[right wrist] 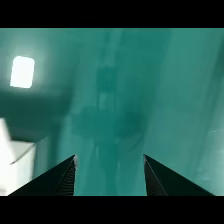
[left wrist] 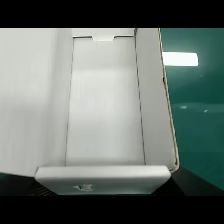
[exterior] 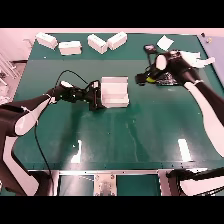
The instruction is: Fold the box and place the chain.
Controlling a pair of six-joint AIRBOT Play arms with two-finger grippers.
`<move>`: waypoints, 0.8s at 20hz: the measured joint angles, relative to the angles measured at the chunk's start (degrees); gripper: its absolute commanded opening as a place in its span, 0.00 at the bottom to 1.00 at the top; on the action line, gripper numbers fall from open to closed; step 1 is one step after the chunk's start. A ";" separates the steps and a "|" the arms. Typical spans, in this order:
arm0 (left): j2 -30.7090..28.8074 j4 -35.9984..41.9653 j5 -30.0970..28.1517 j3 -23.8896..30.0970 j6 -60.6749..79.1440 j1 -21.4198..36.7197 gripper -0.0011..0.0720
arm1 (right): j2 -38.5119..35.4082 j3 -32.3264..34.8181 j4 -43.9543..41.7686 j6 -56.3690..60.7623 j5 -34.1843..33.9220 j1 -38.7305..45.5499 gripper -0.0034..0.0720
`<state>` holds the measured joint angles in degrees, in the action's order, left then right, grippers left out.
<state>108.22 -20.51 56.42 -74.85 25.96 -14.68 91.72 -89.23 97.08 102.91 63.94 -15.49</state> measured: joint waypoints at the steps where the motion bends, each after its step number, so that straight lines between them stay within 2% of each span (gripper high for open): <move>1: 0.00 0.00 0.00 0.00 0.00 0.00 0.81 | -0.37 0.02 0.87 -0.02 -0.46 1.51 0.71; 8: 0.00 0.00 0.00 0.00 -0.02 0.00 0.81 | 0.07 0.20 2.56 -0.04 -4.79 12.13 0.71; 16: 0.00 0.00 0.00 0.00 -0.02 0.00 0.81 | 7.37 0.20 1.92 0.07 -14.40 17.84 0.71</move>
<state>108.22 -20.51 56.42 -74.85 25.93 -14.68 99.09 -89.03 99.00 102.98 49.54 2.35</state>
